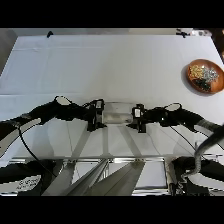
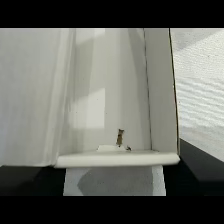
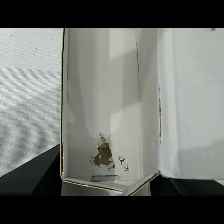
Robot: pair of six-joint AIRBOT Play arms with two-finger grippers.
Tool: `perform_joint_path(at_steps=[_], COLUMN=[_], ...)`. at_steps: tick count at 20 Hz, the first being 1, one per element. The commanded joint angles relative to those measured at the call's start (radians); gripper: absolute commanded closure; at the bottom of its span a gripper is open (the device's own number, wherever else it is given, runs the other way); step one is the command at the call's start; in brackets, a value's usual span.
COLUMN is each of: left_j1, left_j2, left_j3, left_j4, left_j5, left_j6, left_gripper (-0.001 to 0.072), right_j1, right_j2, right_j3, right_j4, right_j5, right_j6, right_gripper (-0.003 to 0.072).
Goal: Fold the box and place the chain.
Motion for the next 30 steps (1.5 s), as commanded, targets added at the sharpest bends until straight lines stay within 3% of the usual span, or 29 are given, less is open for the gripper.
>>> perform_joint_path(at_steps=[1,5,6,7,12,19,25,27,28,30], left_j1=[-0.001,-0.001,-0.001,-0.001,-0.001,-0.001,-0.001,-0.001,-0.001,-0.001], left_j2=[0.0,0.0,0.0,0.0,0.0,0.0,0.0,0.0,0.0,0.0], left_j3=[0.0,0.0,0.0,0.0,0.0,0.0,0.0,0.0,0.0,0.0], left_j4=[0.0,0.0,0.0,0.0,0.001,0.0,0.001,0.0,0.001,0.0], left_j5=[-0.001,-0.001,-0.001,0.0,0.0,0.0,-0.001,0.0,-0.001,0.0], left_j6=[0.0,0.0,0.0,0.0,0.0,0.0,0.0,0.0,0.0,0.0], left_gripper=[0.0434,0.0434,0.0434,0.0434,0.0434,0.0434,0.0434,0.0434,0.0434,0.0434], right_j1=[0.0,0.0,0.0,0.0,0.0,-0.016,-0.163,-0.212,-0.233,-0.249], right_j2=[0.001,0.001,0.003,0.007,0.088,0.183,0.245,0.312,0.349,0.422], right_j3=[0.0,0.0,0.0,0.0,0.0,0.0,0.0,0.0,0.0,0.0], right_j4=[0.003,-0.001,0.0,-0.001,-0.032,-0.473,-0.566,-0.624,-0.651,-0.659], right_j5=[0.005,0.002,0.002,0.002,0.001,0.012,0.114,0.144,0.16,0.188], right_j6=[0.0,0.0,0.001,0.002,0.05,0.454,0.618,0.632,0.631,0.63], right_gripper=[0.0249,0.0242,0.0142,-0.0022,-0.0021,-0.0019,-0.0015,0.0063,0.0167,0.048])
